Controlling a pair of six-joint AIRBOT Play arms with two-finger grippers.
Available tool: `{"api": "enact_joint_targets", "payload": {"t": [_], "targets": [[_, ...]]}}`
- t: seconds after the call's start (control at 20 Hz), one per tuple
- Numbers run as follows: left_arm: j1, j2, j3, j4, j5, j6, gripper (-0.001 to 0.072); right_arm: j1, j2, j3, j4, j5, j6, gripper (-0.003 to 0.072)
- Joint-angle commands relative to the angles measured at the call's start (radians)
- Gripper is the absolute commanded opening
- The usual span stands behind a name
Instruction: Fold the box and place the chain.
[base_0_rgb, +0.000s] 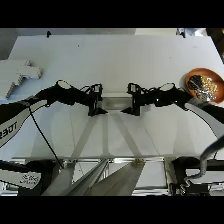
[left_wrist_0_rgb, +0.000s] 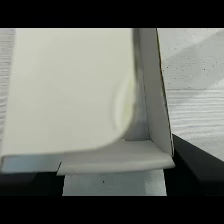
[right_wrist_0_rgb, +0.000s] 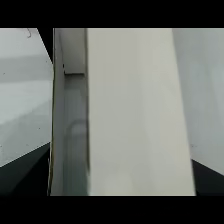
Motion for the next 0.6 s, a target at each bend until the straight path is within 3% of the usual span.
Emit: {"api": "enact_joint_targets", "payload": {"t": [0.0,0.3,0.55], "targets": [[0.0,0.001,0.0,0.001,-0.002,0.0,0.0395,-0.001,0.075,0.001,-0.092,-0.007,0.023,0.0702],[0.0,0.001,0.0,0.001,-0.002,0.0,0.0395,-0.001,0.198,0.001,-0.436,-0.006,0.363,0.0702],[0.0,0.001,0.0,0.001,-0.002,0.0,0.0395,-0.001,0.285,0.001,-0.496,0.019,0.641,0.0675]]}}
